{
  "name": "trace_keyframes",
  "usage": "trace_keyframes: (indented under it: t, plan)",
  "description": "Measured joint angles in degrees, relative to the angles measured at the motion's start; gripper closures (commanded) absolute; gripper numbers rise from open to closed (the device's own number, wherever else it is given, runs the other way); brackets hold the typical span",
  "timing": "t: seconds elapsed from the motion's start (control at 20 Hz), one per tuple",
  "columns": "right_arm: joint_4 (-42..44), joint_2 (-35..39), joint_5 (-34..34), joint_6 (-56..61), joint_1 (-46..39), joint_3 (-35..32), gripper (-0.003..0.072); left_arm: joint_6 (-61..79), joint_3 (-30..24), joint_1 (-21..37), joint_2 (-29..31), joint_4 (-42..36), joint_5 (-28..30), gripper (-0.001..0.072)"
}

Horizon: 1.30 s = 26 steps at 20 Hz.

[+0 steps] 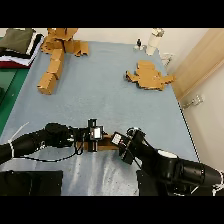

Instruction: Fold the box.

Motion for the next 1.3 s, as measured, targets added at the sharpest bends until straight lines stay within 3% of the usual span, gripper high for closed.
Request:
trace_keyframes:
  t: [0.1,0.3,0.45,0.6,0.85,1.3]
  plan:
    - [6.97,0.11,3.89,-9.25,-5.70,-0.24,-0.0034,0.00,0.00,0.00,0.02,0.00,0.02,0.0696]
    - [30.45,-0.42,8.22,-39.41,-19.19,-0.39,-0.0034,0.02,0.00,0.00,0.02,0.00,0.02,0.0696]
    - [48.83,-3.10,8.17,-62.82,-28.48,0.39,-0.0034,0.00,0.00,0.00,0.00,0.00,0.02,0.0696]
    - [59.80,-8.00,4.20,-77.85,-34.56,2.82,-0.0034,0.00,0.00,0.00,0.00,0.00,0.00,0.0696]
    - [68.08,-16.04,-2.93,-91.73,-40.00,5.92,-0.0034,0.02,0.00,0.00,0.00,0.00,0.00,0.0696]
    - [69.29,-18.43,-5.33,-96.39,-41.62,6.71,-0.0034,0.00,0.00,0.00,0.00,0.00,0.00,0.0696]
